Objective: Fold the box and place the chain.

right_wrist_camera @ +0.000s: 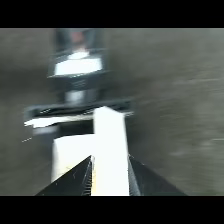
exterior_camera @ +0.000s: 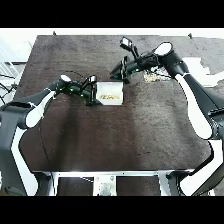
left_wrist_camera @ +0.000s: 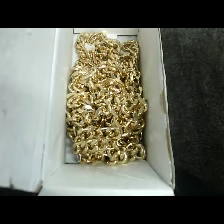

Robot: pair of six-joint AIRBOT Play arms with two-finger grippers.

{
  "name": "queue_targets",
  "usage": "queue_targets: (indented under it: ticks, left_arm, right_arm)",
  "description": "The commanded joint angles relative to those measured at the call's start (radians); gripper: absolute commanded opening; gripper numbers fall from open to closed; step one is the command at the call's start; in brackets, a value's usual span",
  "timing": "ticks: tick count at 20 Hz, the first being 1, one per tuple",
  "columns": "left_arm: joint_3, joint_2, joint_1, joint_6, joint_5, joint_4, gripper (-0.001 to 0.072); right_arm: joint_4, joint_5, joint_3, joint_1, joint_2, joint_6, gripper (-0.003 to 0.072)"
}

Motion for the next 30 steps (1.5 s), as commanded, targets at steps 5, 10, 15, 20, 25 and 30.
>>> queue_targets:
  ticks: [5,10,15,20,25,30]
  left_arm:
    - [0.0,0.0,0.0,0.0,0.0,0.0,0.0447]
    - [0.0,0.0,0.0,0.0,0.0,0.0,0.0447]
    - [0.0,0.0,0.0,0.0,0.001,0.0,0.0447]
    - [0.0,0.0,0.0,0.0,0.001,0.0,0.0447]
    - [0.0,0.0,0.0,0.0,0.0,0.0,0.0448]
    - [0.0,0.0,0.0,0.0,0.0,0.0,0.0447]
  right_arm:
    - [-0.047,-0.103,0.017,-0.018,-0.101,0.084,0.0262]
    - [-0.087,0.067,0.016,-0.007,-0.119,0.162,0.0262]
    - [-0.182,0.148,0.016,0.03,-0.117,0.201,0.0264]
    - [-0.15,0.159,0.016,0.059,-0.062,0.2,0.0264]
    - [-0.152,0.119,0.015,0.06,-0.082,0.2,0.0264]
    - [-0.154,0.09,-0.032,0.059,-0.09,0.174,0.0298]
